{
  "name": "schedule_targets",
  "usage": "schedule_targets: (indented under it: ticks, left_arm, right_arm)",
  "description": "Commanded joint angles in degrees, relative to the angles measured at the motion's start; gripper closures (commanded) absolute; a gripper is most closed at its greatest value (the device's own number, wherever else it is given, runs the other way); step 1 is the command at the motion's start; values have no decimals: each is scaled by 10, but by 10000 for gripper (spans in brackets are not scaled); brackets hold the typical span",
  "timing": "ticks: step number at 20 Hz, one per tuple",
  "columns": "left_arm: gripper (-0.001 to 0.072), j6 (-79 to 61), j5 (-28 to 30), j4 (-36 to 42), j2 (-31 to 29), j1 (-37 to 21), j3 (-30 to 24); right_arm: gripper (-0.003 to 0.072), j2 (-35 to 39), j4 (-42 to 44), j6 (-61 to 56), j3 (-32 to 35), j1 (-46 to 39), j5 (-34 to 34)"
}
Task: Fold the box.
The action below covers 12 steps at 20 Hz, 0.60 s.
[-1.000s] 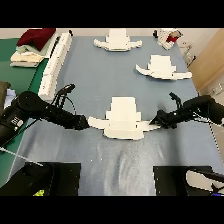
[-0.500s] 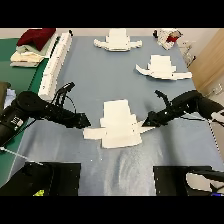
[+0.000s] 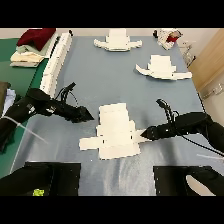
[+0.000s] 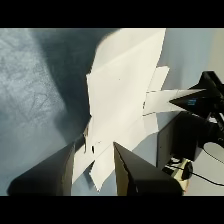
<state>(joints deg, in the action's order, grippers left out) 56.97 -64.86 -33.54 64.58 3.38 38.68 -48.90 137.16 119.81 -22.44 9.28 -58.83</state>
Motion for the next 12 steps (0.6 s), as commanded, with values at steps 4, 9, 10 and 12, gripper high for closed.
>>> schedule_targets:
  ticks: [4,9,10,12]
  left_arm:
    - [355,-152,1,138,194,1,75]
    - [354,-187,-56,138,304,54,172]
    - [354,-189,-79,138,318,62,189]
    - [355,-203,-137,131,333,79,213]
  right_arm:
    - [686,35,0,-19,16,4,18]
    - [686,35,-3,-20,16,4,18]
    - [686,35,-3,-22,16,4,18]
    - [686,35,-4,-24,16,4,18]
